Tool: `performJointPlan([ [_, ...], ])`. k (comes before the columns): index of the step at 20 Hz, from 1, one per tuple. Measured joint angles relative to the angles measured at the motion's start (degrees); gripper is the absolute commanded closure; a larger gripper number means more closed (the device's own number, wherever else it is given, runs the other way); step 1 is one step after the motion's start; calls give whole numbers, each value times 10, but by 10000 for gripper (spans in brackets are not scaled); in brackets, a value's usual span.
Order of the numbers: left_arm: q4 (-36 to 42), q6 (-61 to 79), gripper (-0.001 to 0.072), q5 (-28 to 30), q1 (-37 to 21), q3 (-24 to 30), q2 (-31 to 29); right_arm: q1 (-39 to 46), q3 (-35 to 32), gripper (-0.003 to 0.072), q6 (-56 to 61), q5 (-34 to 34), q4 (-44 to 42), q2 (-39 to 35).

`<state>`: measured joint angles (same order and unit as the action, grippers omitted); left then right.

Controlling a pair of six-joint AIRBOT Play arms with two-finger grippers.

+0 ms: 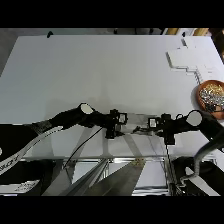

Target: Fold the box and place the chain.

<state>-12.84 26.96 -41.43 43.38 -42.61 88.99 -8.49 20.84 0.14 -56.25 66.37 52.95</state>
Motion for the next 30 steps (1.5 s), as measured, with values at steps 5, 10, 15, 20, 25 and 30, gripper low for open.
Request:
performJointPlan([
  [5, 0, 0, 364, 0, 0, 0, 0, 0, -8, 671, -4, 21, -7, 1],
  [10, 0, 0, 364, 0, 0, 0, 0, 0, -9, 671, -4, -3, -6, -62],
  [15, 0, 0, 364, 1, 0, 0, 0, 1, -10, 671, -2, -63, -78, -185],
  [20, 0, 0, 364, 0, 0, 0, 0, -3, -11, 671, 0, -72, -270, -236],
  [25, 0, 0, 364, 0, 0, 0, 0, -81, -14, 670, 30, 19, -385, -213],
  [30, 0, 0, 364, 0, 0, 0, 0, -185, -15, 594, 65, 131, -407, -151],
])
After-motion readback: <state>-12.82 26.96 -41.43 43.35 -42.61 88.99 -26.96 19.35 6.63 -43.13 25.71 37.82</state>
